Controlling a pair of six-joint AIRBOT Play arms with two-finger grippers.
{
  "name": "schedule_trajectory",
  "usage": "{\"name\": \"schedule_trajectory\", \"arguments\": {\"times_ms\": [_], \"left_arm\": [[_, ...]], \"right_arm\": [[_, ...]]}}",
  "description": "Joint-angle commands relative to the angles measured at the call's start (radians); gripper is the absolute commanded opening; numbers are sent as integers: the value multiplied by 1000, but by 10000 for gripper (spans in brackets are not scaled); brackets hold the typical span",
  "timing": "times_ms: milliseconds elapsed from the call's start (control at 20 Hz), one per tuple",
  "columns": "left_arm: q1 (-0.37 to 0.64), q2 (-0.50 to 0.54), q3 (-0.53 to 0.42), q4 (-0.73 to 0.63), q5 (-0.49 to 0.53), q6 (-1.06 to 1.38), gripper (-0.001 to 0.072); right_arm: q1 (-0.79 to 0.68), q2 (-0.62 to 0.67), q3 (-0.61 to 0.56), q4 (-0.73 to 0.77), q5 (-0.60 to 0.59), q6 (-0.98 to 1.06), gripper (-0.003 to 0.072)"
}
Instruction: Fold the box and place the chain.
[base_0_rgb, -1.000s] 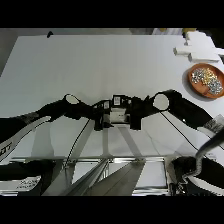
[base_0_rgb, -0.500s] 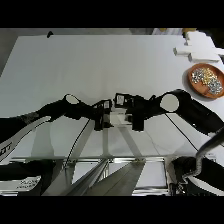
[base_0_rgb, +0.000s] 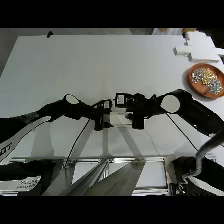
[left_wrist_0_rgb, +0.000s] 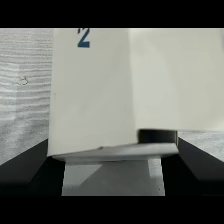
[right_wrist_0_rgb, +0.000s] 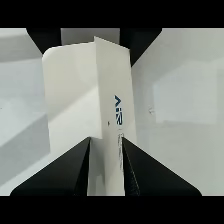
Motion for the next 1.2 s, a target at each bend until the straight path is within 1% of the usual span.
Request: {"name": "schedule_trajectory", "arguments": {"times_ms": [0, 150, 400, 550, 750, 800, 850, 900, 1050, 1150], "left_arm": [[0, 0, 0, 0, 0, 0, 204], [0, 0, 0, 0, 0, 0, 204], [0, 0, 0, 0, 0, 0, 204], [0, 0, 0, 0, 0, 0, 204], [0, 0, 0, 0, 0, 0, 204], [0, 0, 0, 0, 0, 0, 204], [0, 0, 0, 0, 0, 0, 204], [0, 0, 0, 0, 0, 0, 204], [0, 0, 0, 0, 0, 0, 204], [0, 0, 0, 0, 0, 0, 204]], "right_arm": [[0, 0, -12, -7, -5, 0, 238], [0, 0, -16, 38, 27, -13, 265], [0, 0, -27, 53, 31, -16, 267], [0, 0, -51, 43, -10, -14, 269], [0, 0, -52, -15, -69, 0, 267], [0, 0, -52, -15, -72, 0, 260], [0, 0, -52, -15, -72, 0, 214], [0, 0, -52, -15, -72, 0, 195], [0, 0, -53, -14, -71, 16, 170], [0, 0, -64, -14, -74, 23, 171]]}}
